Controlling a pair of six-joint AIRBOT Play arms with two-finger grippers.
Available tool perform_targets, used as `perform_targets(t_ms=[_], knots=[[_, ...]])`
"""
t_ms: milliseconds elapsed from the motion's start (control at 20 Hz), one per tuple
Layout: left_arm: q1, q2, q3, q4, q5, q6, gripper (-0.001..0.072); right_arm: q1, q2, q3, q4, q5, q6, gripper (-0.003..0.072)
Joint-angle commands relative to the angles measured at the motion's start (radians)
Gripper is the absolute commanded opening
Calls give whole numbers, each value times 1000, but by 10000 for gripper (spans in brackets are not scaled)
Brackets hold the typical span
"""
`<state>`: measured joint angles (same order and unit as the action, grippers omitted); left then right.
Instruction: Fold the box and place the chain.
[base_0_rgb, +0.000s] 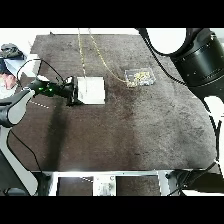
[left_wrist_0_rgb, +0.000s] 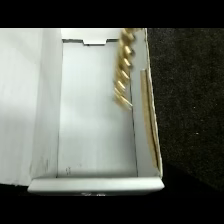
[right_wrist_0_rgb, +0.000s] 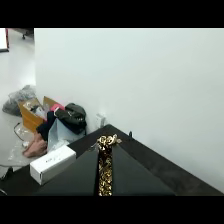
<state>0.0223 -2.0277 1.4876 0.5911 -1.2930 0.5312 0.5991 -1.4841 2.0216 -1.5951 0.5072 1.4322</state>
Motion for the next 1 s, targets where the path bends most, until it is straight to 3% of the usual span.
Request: perform_targets(t_ms=[0,100,300,600,700,950], knots=[[0,1,0,0,0,0,298,0,-21,-2,-1,74,5,-14],[0,1,0,0,0,0,298,0,-56,-2,2,144,40,-14],[0,1,0,0,0,0,298,0,-149,-5,2,416,79,-14],[0,1,0,0,0,0,298,-1,-268,-88,-11,432,143,-11],[0,1,0,0,0,0,298,-14,-298,-87,-39,438,174,177],[0,1,0,0,0,0,298,-124,-288,-89,-37,520,240,184]])
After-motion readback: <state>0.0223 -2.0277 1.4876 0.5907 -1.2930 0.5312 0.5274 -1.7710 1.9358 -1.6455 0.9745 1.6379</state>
